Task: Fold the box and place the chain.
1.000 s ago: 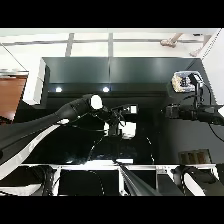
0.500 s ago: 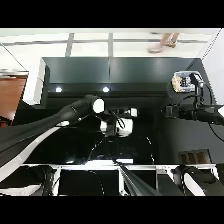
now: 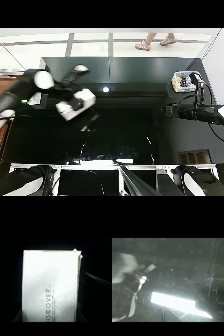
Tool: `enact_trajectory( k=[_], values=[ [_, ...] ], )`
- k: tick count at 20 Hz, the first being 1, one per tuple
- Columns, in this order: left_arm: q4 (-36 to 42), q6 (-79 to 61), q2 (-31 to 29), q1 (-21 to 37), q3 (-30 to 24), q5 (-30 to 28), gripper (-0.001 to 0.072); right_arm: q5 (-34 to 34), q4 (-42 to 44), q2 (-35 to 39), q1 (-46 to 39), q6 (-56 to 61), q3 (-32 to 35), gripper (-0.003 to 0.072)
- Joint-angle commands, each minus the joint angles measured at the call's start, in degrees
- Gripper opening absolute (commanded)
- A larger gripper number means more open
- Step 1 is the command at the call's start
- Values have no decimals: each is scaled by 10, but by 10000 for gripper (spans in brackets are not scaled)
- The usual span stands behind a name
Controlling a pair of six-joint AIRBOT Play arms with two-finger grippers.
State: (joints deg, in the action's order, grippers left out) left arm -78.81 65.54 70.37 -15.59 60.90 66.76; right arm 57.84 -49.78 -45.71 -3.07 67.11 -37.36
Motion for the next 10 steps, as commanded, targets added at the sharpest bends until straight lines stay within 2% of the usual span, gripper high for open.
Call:
enact_trajectory(
  k=[1, 4, 6, 10],
  values=[
    [-45, 112, -55, 145, -59, 74, 330, 0, 0, 0, 0, 0, 0, 17],
    [-45, 111, -88, 260, -136, 64, 330, -1, 0, 0, 0, 0, 0, 17],
    [-45, 110, -91, 325, -167, 60, 330, -3, 0, 0, 0, 0, 0, 17],
    [-45, 105, -94, 414, -177, 38, 332, -7, 0, 0, 0, 0, 0, 17]
  ],
)
